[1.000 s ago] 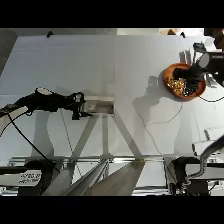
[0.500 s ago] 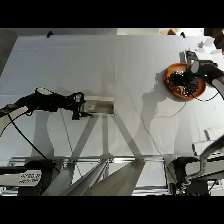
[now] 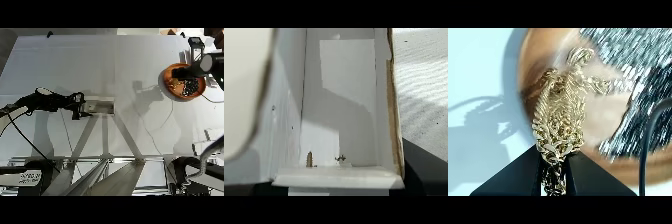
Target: Fold the box and place the chain.
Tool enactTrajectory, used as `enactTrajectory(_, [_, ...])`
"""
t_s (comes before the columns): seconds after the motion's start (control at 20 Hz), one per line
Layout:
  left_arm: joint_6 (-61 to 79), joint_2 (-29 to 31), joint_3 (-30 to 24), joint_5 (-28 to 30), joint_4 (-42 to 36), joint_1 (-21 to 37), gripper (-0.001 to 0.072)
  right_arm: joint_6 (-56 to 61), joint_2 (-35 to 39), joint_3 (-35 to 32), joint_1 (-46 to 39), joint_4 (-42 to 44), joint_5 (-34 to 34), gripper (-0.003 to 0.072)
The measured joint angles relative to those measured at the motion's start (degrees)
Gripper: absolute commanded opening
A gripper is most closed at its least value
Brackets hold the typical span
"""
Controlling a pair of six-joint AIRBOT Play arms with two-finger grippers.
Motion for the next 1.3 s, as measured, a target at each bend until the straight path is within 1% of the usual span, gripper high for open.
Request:
enactTrajectory(0.15, [0.0,0.0,0.0,-0.04,0.0,0.0,0.0341,-0.37,8.68,-7.08,5.6,-0.35,1.99,0.0007])
enactTrajectory(0.2, [0.02,0.0,0.0,-0.07,0.0,0.0,0.0341,-0.44,10.67,-8.5,7.98,-0.39,2.8,0.0007])
enactTrajectory(0.3, [0.0,0.0,0.0,-0.09,0.0,0.0,0.0341,-0.59,13.29,-10.49,13.75,-0.46,5.29,0.0007])
enactTrajectory(0.4, [0.02,0.0,0.0,-0.13,0.0,0.0,0.0341,-0.63,14.34,-11.52,20.0,-0.52,6.45,0.0007])
enactTrajectory(0.55, [0.02,0.0,0.0,-0.17,0.02,0.0,0.0341,-0.63,13.7,-12.22,28.48,-0.35,6.43,0.0008])
enactTrajectory(0.65, [0.02,0.0,0.0,-0.22,0.02,0.0,0.0341,-0.63,12.26,-12.37,32.33,0.52,5.22,0.0009])
enactTrajectory(0.9, [0.02,0.0,0.0,-0.31,0.02,0.0,0.0341,-1.6,7.67,-11.47,36.28,5.92,-0.13,0.0009])
enactTrajectory(1.1, [0.02,0.0,0.0,-0.31,0.02,0.0,0.0341,-10.86,4.72,-7.63,37.0,15.89,-6.23,0.0008])
enactTrajectory(1.2, [0.02,0.0,0.0,-0.31,0.02,0.0,0.0341,-16.83,3.39,-4.98,37.13,22.91,-8.92,0.0007])
enactTrajectory(1.3, [0.02,0.0,0.0,-0.31,0.02,0.0,0.0341,-23.41,2.34,-2.49,37.2,30.6,-10.16,0.0007])
